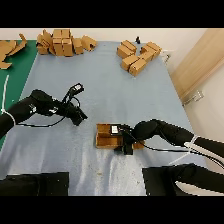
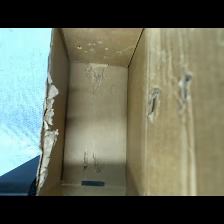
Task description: Fold the box.
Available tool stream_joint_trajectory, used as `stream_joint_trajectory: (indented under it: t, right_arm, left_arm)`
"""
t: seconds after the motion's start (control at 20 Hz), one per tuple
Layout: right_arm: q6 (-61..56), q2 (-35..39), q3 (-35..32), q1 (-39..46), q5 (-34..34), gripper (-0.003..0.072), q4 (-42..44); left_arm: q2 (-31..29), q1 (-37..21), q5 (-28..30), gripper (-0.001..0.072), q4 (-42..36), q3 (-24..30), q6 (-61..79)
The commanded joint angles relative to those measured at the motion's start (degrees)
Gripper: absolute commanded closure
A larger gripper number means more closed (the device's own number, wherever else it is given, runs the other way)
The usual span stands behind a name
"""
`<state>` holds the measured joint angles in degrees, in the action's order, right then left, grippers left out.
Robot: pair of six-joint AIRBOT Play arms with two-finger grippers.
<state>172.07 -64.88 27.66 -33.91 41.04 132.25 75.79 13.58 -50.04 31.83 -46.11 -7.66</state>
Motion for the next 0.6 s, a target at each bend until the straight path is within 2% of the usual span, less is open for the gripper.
stream_joint_trajectory:
  t: [0.0,0.1,0.25,0.35,0.4,0.45,0.55]
  right_arm:
    - [0.00,-0.04,0.00,-0.04,-0.02,0.0121,-0.02]
    - [0.00,-0.04,0.00,-0.04,0.02,0.0121,-0.02]
    - [0.00,-0.04,0.00,-0.04,-0.02,0.0121,-0.02]
    - [0.00,-0.04,0.00,-0.04,-0.07,0.0121,0.00]
    - [0.00,-0.04,0.00,-0.04,-0.31,0.0121,0.00]
    - [0.00,-0.04,0.00,-0.04,-0.50,0.0121,-0.02]
    - [0.00,-0.04,0.00,-0.04,-0.50,0.0121,-0.02]
  left_arm:
    - [2.43,0.11,-1.05,0.0699,-6.16,0.70,19.30]
    - [-0.22,0.48,-5.97,0.0700,-6.10,4.44,23.82]
    - [-8.24,0.50,-6.40,0.0698,-2.25,14.32,31.67]
    - [-9.90,0.81,-7.26,0.0694,-2.34,18.43,35.74]
    - [-9.57,1.60,-6.80,0.0408,-4.33,19.41,36.74]
    - [-8.74,2.73,-6.14,0.0014,-7.13,19.43,36.76]
    - [-8.39,5.25,-3.96,0.0016,-10.34,19.10,36.63]
